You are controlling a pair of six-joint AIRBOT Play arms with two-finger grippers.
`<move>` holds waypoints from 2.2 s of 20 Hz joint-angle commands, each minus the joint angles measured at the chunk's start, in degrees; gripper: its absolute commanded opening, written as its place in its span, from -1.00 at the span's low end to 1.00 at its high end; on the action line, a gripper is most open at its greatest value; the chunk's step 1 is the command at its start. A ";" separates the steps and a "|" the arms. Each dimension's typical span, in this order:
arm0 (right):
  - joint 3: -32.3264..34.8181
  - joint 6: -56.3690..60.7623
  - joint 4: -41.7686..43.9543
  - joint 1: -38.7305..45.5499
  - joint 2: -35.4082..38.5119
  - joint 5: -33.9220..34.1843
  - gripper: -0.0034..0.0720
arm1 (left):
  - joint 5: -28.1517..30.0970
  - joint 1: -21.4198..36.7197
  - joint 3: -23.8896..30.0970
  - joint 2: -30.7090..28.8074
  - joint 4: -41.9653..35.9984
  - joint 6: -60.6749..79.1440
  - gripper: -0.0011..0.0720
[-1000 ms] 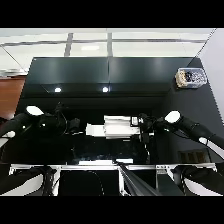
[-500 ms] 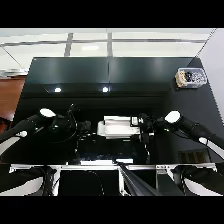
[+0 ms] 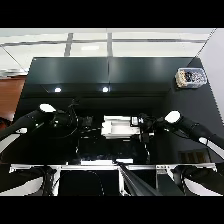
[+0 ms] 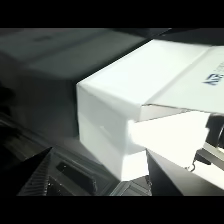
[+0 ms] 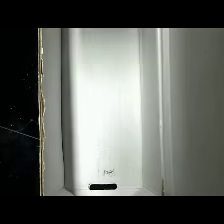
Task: Fold the box and place the chain.
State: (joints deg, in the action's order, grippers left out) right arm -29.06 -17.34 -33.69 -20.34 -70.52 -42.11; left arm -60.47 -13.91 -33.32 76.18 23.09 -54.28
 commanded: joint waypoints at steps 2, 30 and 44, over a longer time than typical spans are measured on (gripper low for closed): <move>0.02 0.00 0.02 -0.04 -0.04 0.00 -0.46 | 0.02 -3.13 -2.29 0.02 0.48 1.29 0.93; 0.02 0.00 0.02 -0.04 -0.04 0.02 -0.46 | 7.96 -22.23 -14.86 0.02 38.86 -46.51 0.41; 0.02 0.07 0.09 -0.04 -0.04 0.15 -0.46 | 3.17 -33.94 -22.62 2.86 63.21 -69.96 0.40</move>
State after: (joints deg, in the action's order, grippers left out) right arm -29.06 -17.32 -33.63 -20.34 -70.52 -42.00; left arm -53.63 -44.36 -53.17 77.58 76.95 -115.70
